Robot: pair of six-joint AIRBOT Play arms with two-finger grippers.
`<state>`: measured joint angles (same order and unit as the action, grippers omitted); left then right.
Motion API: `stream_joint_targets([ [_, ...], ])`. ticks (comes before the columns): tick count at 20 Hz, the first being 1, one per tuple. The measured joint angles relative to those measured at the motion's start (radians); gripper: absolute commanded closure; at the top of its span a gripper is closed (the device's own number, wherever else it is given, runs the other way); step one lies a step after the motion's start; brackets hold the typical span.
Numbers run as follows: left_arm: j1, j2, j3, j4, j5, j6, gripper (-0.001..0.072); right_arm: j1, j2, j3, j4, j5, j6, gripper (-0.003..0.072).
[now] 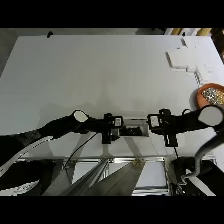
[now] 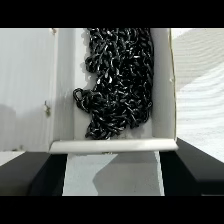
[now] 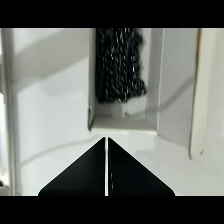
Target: Fold the box and place the chain.
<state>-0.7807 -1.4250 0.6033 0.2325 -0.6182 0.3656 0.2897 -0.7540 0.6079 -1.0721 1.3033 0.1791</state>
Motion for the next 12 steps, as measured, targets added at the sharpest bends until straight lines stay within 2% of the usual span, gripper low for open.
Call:
stream_joint_targets([
  [3,0.0,0.0,0.0,0.0,0.0,0.0,0.0363,0.001,-0.012,0.098,0.11,0.031,0.018,0.0668],
  [5,0.0,0.0,0.0,0.0,0.0,0.0,0.0363,0.001,-0.05,0.134,0.151,-0.027,0.072,0.0665],
  [7,0.0,0.0,0.0,0.0,0.0,0.0,0.0363,0.001,-0.11,0.153,0.161,-0.095,0.146,0.0568],
  [8,0.0,0.0,0.0,0.0,0.0,0.0,0.0363,0.001,-0.14,0.159,0.161,-0.118,0.174,0.0558],
  [10,0.0,0.0,0.0,0.0,0.0,0.0,0.0363,0.001,-0.192,0.166,0.16,-0.135,0.214,0.0444],
  [12,0.0,0.0,0.0,0.0,0.0,0.0,0.0363,0.001,-0.223,0.169,0.155,-0.135,0.233,0.0444],
])
